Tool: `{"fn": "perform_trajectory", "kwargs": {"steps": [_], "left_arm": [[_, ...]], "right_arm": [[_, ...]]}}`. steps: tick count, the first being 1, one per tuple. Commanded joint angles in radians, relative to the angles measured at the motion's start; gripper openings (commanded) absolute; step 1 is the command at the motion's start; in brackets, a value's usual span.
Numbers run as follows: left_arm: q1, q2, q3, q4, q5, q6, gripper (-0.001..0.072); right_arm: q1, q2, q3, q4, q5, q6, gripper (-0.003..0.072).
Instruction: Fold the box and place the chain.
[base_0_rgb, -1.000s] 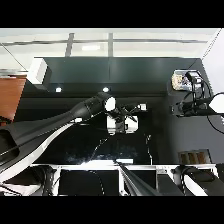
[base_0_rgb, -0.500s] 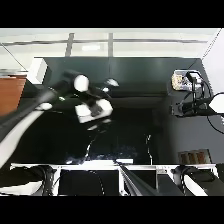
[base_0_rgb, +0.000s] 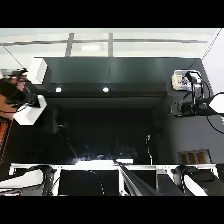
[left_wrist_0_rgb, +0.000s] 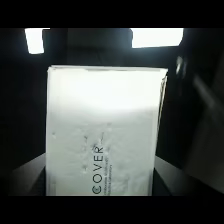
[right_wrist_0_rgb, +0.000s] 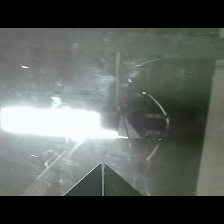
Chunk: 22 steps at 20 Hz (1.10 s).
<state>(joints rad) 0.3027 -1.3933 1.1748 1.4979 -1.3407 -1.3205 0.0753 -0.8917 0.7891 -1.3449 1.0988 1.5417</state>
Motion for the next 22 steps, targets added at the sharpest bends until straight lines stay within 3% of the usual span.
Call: {"fn": "perform_trajectory", "kwargs": {"steps": [1, 3, 12, 15, 16, 17, 19, 22], "left_arm": [[0.142, -0.005, -0.003, -0.069, 0.2, 0.069, 0.0276], [0.143, -0.037, 0.016, -0.065, 0.286, 0.134, 0.0288], [0.092, -0.34, 0.301, -0.121, 0.327, 0.239, 0.0292], [0.08, -0.399, 0.351, -0.132, 0.357, 0.213, 0.0295], [0.075, -0.404, 0.351, -0.125, 0.381, 0.213, 0.0371], [0.071, -0.404, 0.352, -0.115, 0.406, 0.212, 0.0714], [0.067, -0.399, 0.383, -0.102, 0.396, 0.205, 0.0715], [0.06, -0.377, 0.502, -0.084, 0.271, 0.182, 0.0715]], "right_arm": [[0.0, 0.001, 0.0, 0.04, -0.023, 0.0, 0.0017], [0.0, 0.001, 0.0, 0.04, -0.031, 0.0, 0.0017], [0.0, 0.0, 0.0, 0.062, -0.027, 0.007, 0.0017], [0.0, 0.0, 0.0, 0.062, -0.027, 0.007, 0.0017], [0.0, 0.0, 0.0, 0.062, -0.027, 0.007, 0.0017], [0.0, 0.0, 0.0, 0.062, -0.027, 0.007, 0.0017], [0.0, 0.0, 0.0, 0.062, -0.026, 0.007, 0.0017], [0.0, 0.0, 0.0, 0.06, -0.032, 0.006, 0.0017]]}}
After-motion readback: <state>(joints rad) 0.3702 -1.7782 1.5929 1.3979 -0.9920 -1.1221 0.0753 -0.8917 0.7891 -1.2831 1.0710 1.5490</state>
